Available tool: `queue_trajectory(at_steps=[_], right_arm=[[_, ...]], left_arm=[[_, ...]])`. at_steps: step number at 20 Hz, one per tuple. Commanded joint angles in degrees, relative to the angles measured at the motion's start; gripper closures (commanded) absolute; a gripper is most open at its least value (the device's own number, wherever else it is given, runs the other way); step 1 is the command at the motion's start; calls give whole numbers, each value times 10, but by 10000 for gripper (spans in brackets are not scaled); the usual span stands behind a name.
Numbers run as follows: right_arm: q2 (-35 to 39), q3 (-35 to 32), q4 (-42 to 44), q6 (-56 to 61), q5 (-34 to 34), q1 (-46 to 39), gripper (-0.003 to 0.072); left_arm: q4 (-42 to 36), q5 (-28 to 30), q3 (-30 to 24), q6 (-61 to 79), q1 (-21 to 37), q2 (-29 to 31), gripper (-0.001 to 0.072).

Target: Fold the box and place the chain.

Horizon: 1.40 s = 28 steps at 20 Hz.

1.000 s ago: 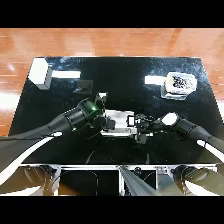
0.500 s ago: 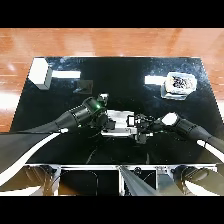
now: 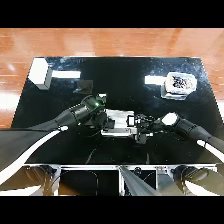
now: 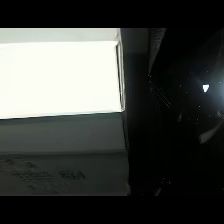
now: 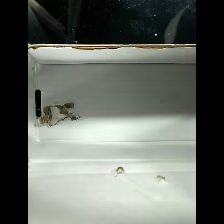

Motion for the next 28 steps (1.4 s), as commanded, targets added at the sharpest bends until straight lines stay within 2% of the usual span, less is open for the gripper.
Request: queue_trajectory(at_steps=[1, 5, 7, 24, 26, 27, 28], right_arm=[[0, 0, 0, 0, 0, 0, 445], [0, 0, 0, 0, 0, 0, 445], [0, 0, 0, 0, 0, 0, 445], [0, 0, 0, 0, 0, 0, 445], [0, 0, 0, 0, 0, 0, 445], [0, 0, 0, 0, 0, 0, 446], [0, 0, 0, 0, 0, 0, 445]], left_arm=[[-2, -2, 0, 0, 2, 0, 307], [-2, -8, 0, 0, 2, 0, 309], [-13, -18, 0, 0, 2, 0, 363], [-13, -14, 0, 4, -5, -14, 372], [-13, -13, 0, 5, -5, -14, 476], [-13, -13, 0, 5, -5, -14, 479], [-14, -13, 0, 5, -5, -14, 525]])
